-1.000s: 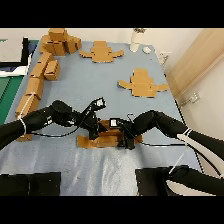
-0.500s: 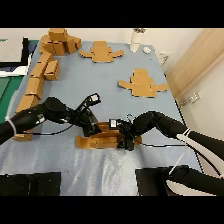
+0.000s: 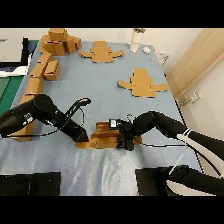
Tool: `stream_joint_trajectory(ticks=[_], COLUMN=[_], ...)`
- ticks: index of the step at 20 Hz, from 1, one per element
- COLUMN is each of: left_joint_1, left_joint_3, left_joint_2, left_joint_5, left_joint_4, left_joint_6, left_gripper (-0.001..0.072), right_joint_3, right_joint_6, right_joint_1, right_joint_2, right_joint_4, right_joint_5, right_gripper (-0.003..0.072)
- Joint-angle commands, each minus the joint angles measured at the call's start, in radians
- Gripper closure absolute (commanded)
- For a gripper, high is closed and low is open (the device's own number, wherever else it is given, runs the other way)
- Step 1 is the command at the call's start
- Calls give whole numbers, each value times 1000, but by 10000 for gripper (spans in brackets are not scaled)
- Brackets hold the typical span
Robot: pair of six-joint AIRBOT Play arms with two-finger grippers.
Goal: Fold the box.
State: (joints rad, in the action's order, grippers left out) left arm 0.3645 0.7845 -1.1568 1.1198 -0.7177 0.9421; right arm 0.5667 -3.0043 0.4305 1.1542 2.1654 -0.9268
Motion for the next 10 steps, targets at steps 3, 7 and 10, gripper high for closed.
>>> stream_joint_trajectory(ticks=[3, 7, 10], left_joint_1=[2, 2, 2], left_joint_3=[58, 123, 126], left_joint_2=[-93, -222, -313], left_joint_5=[-202, -249, -257], left_joint_4=[274, 315, 309], left_joint_6=[94, 96, 107], left_gripper=[694, 694, 695], right_joint_3=[1, 1, 1], right_joint_6=[0, 0, 0], right_joint_1=[0, 0, 0], right_joint_2=[0, 0, 0], right_joint_4=[0, -1, -1], right_joint_5=[1, 1, 1], right_gripper=[185, 185, 185])
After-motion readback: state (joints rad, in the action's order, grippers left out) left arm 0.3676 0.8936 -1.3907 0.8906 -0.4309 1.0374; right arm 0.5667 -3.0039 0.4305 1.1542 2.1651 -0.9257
